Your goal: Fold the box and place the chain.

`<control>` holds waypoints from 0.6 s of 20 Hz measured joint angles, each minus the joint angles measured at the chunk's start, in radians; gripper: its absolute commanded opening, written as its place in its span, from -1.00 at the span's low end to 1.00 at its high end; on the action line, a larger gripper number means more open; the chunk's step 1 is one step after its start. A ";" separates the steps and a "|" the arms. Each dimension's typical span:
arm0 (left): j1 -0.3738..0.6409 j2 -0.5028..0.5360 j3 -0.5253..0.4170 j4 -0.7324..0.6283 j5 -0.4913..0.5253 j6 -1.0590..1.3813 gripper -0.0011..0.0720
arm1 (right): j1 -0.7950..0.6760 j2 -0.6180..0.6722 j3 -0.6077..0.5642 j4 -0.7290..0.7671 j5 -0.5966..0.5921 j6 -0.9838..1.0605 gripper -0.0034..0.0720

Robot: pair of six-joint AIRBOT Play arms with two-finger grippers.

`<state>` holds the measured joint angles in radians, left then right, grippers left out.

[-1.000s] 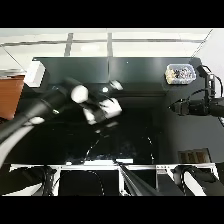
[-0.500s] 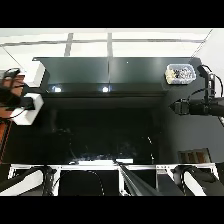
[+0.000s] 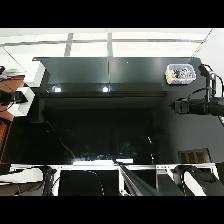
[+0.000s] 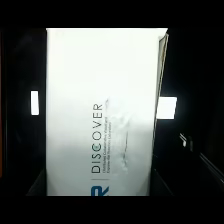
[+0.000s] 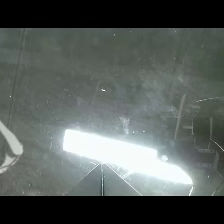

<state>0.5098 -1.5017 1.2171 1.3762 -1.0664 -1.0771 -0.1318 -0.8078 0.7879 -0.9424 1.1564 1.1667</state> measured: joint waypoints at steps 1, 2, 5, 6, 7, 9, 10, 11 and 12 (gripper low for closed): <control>-0.002 -0.024 0.015 -0.013 0.021 0.006 -0.17 | 0.000 0.000 0.000 0.000 -0.004 0.002 -0.87; -0.004 -0.045 0.030 -0.026 0.039 0.013 -0.17 | 0.000 0.000 0.000 0.000 -0.010 0.006 -0.87; -0.008 -0.094 0.068 -0.084 0.097 0.026 -0.17 | 0.000 0.000 0.000 0.000 -0.019 0.014 -0.87; -0.008 -0.108 0.077 -0.098 0.106 0.031 -0.17 | 0.000 0.000 0.000 0.000 -0.021 0.018 -0.87; -0.010 -0.122 0.085 -0.109 0.114 0.034 -0.17 | 0.000 0.000 0.000 0.000 -0.024 0.021 -0.87; -0.015 -0.142 0.096 -0.129 0.114 0.045 0.58 | 0.000 0.000 0.000 0.000 -0.027 0.025 -0.87; -0.018 -0.147 0.100 -0.128 0.115 0.051 0.99 | 0.000 0.000 0.000 0.000 -0.031 0.028 -0.87; -0.019 -0.149 0.111 -0.129 0.126 0.051 0.99 | 0.000 0.000 0.000 0.000 -0.032 0.028 -0.87; -0.022 -0.149 0.126 -0.126 0.122 0.052 0.99 | 0.000 0.000 0.000 0.000 -0.032 0.028 -0.87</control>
<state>0.4881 -1.6505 1.3426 1.2499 -0.9447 -1.0252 -0.1318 -0.8078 0.7879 -0.9424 1.1240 1.1950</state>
